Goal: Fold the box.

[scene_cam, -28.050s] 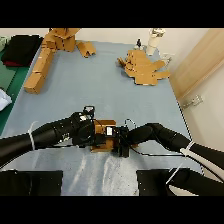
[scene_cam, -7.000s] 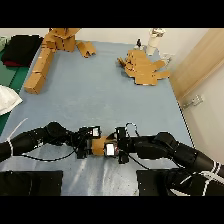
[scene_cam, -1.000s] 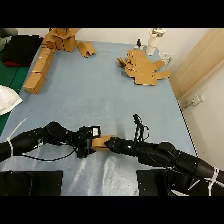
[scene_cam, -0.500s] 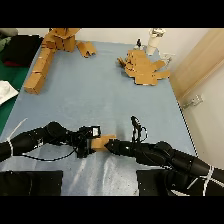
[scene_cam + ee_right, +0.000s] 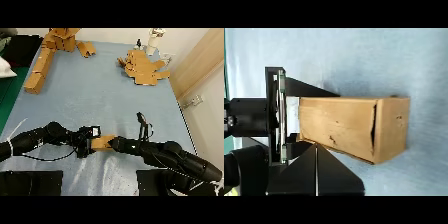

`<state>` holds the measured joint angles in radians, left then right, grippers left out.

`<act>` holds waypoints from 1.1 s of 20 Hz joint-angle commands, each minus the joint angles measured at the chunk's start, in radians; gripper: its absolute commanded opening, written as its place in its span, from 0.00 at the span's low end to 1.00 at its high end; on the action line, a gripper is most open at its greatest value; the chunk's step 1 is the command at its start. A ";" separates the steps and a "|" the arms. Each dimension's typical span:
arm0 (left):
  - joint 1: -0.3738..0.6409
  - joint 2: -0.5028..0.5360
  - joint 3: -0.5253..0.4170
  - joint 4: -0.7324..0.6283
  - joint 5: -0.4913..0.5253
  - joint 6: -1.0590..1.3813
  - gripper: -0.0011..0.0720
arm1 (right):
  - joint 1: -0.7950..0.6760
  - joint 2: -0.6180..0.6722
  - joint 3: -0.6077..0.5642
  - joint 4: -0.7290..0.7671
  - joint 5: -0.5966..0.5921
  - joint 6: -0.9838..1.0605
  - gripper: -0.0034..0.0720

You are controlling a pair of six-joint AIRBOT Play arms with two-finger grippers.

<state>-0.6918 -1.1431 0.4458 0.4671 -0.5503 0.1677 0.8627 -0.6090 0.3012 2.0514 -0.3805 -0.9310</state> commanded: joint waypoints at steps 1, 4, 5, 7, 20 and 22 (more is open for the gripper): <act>0.000 0.000 0.000 0.000 0.000 0.000 0.71 | -0.076 0.102 0.003 -0.173 -0.111 0.101 0.05; 0.000 0.000 0.000 0.000 0.000 0.000 0.71 | -0.160 0.111 0.061 -0.302 -0.366 0.148 0.05; 0.000 0.000 0.000 0.000 0.000 0.000 0.71 | -0.179 0.102 0.088 -0.325 -0.463 0.149 0.05; 0.000 0.000 0.000 0.000 0.001 0.000 0.71 | -0.187 0.097 0.120 -0.352 -0.566 0.151 0.05; 0.000 0.003 0.002 0.000 0.028 -0.010 0.71 | -0.187 0.072 0.123 -0.422 -0.571 0.244 0.05; 0.001 0.019 0.002 0.000 0.061 -0.071 0.71 | -0.187 0.072 0.123 -0.439 -0.571 0.247 0.05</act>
<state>-0.6930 -1.1362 0.4473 0.4686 -0.5209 0.1490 0.6762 -0.5362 0.4232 1.6489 -0.9504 -0.7055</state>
